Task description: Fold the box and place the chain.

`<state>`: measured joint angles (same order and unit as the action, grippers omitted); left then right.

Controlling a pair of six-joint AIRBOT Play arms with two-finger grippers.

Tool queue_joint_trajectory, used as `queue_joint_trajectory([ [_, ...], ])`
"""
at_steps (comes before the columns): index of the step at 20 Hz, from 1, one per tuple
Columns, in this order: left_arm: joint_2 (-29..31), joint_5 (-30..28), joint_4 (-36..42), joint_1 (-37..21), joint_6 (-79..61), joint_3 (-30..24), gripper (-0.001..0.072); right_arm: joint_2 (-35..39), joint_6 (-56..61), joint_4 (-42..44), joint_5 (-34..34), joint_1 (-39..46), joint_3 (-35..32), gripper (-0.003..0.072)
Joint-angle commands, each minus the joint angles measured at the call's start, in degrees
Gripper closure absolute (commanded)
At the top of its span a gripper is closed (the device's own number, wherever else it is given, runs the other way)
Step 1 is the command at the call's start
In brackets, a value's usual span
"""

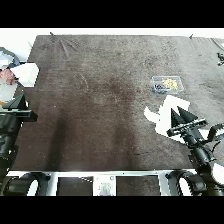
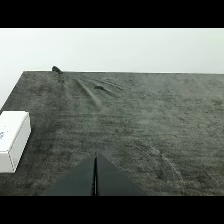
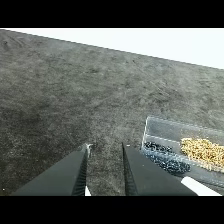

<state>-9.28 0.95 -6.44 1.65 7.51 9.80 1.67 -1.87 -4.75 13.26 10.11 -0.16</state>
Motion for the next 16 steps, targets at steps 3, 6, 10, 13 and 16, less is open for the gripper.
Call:
queue_joint_trajectory([
  [3, 0.04, 0.0, 0.0, -0.04, 0.0, -0.02, 0.0699, 0.02, 0.02, 0.02, 0.04, -0.02, 0.04, 0.0407],
  [6, 0.04, 0.0, 0.0, -0.04, 0.0, -0.02, 0.0699, 0.04, 0.44, 0.72, 0.48, -0.02, 0.09, 0.0407],
  [10, 0.04, 0.0, -0.02, -0.04, -0.02, -0.02, 0.0699, -0.04, 2.69, 3.28, -1.66, -0.02, 3.1, 0.0358],
  [13, 0.04, 0.02, -0.02, -0.04, -0.02, -0.02, 0.0699, -4.04, 7.3, 3.23, -5.68, -0.02, 7.28, 0.0289],
  [16, 0.04, 0.0, -0.02, -0.04, -0.02, -0.02, 0.0699, -15.93, 10.86, 3.23, -6.82, 0.0, 13.84, 0.0289],
])
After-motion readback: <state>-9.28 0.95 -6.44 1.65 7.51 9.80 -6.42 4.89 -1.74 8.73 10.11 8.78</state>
